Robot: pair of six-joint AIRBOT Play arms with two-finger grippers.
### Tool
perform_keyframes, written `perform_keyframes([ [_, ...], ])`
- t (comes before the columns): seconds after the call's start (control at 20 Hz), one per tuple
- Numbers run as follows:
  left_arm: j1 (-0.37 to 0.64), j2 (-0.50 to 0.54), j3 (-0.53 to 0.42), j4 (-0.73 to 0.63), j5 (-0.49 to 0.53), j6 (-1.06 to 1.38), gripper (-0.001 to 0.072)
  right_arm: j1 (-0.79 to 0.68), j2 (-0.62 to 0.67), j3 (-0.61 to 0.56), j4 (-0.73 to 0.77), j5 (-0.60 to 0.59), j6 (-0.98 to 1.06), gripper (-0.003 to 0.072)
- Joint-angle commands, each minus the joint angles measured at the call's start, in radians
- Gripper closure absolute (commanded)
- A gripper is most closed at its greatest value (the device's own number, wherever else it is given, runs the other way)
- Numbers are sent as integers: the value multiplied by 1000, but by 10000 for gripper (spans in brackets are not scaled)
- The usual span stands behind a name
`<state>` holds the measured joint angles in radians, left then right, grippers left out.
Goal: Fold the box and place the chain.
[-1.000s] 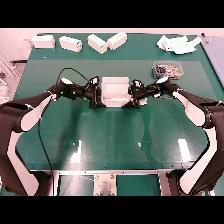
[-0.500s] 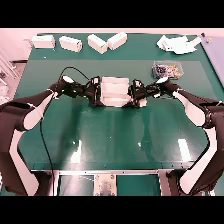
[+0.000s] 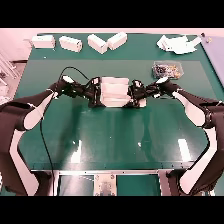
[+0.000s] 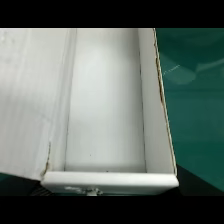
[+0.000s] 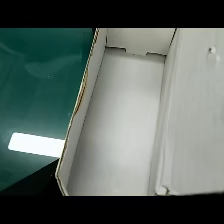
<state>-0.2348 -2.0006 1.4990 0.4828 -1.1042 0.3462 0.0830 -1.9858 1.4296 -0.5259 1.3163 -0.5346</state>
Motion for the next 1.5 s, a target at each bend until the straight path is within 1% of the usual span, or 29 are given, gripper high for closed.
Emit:
perform_keyframes([
  [0.0, 1, 0, 1, 9, -6, 2, 183, 0, 0, 0, 1, -3, 0, 107],
  [1.25, 1, 0, 1, 6, -7, 2, 183, -4, 4, 1, 9, -5, 3, 106],
  [1.3, 1, 0, 1, 6, -7, 2, 184, -14, 12, 1, 8, -4, 8, 31],
  [1.35, 1, 0, 1, 6, -7, 2, 183, -26, 26, 1, 9, -3, 36, -19],
  [1.45, 1, 0, 1, 6, -8, 2, 184, -51, 64, 1, -24, -3, 46, -19],
])
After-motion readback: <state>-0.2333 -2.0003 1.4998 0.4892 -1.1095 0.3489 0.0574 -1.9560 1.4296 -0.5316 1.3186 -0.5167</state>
